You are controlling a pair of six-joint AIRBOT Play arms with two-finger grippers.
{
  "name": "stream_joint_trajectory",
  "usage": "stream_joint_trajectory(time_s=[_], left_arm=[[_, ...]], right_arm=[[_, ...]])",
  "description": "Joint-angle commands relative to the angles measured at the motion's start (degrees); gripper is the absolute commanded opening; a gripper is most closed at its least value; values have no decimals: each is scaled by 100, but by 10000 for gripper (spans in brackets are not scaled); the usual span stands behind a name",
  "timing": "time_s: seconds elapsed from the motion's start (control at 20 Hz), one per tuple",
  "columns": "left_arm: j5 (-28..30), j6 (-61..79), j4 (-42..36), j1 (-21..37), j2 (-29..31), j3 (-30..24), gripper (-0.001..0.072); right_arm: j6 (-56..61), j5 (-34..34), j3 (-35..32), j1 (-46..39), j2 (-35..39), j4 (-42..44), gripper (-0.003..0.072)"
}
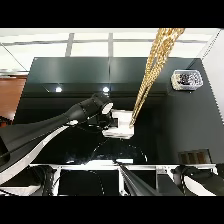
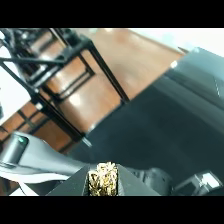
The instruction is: Fold the box and place the chain.
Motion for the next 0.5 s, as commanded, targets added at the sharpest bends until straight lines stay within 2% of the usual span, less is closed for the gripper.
stream_joint_trajectory(time_s=[0.0,0.15,0.35,0.45], left_arm=[[-7,2,2,0,2,0,28],[-2,2,2,2,2,0,28],[-7,2,2,4,2,0,28],[-9,2,2,2,2,0,28]], right_arm=[[-4,275,-284,105,-11,-201,14],[-24,326,-855,328,-11,-339,14],[-90,623,-1506,699,-11,-1462,14],[-90,708,-1878,841,-7,-1655,14]])
